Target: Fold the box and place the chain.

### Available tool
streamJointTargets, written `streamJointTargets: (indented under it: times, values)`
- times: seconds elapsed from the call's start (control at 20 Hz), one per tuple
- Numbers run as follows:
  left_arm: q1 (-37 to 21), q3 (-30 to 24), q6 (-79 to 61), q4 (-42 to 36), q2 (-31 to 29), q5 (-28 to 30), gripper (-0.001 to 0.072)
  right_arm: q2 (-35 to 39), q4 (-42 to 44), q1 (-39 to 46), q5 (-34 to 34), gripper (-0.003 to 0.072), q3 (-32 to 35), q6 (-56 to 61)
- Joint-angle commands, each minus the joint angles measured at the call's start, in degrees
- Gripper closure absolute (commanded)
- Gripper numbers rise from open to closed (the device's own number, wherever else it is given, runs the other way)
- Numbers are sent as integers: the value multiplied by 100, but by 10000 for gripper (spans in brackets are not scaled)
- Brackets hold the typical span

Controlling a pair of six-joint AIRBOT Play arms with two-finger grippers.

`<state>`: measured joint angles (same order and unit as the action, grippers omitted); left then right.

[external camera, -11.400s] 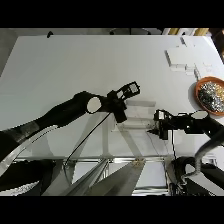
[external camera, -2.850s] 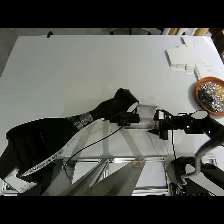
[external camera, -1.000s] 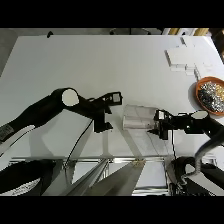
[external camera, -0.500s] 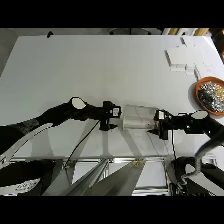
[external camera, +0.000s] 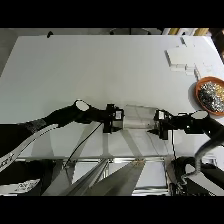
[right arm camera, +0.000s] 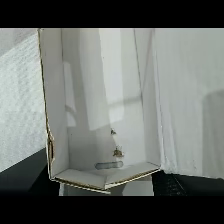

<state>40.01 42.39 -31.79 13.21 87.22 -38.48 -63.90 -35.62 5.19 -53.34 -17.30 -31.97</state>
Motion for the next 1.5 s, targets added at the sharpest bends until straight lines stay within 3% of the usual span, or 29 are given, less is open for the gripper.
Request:
streamJointTargets:
  times: [0.0, 1.05, 1.1, 1.15, 1.3, 1.35, 1.45]
  values:
    - [11, -4, -52, -81, 15, -111, 11, -2, 0, 0, -2, 229, 0, 0]
    - [101, 291, -398, -461, 382, -334, 18, -2, 2, 0, -2, 229, 0, 0]
    - [105, 291, -400, -461, 382, -337, 41, -2, 0, -2, -2, 229, 0, 0]
    - [111, 291, -402, -446, 382, -337, 125, -2, 0, 0, -2, 229, 0, 0]
    - [116, 291, -437, -297, 382, -433, 562, -2, 0, 0, -2, 229, 0, 0]
    - [116, 291, -442, -273, 382, -459, 634, -2, 0, 0, 0, 229, 0, 0]
    - [116, 291, -426, -267, 382, -457, 641, -2, 0, 0, -2, 229, 0, 0]
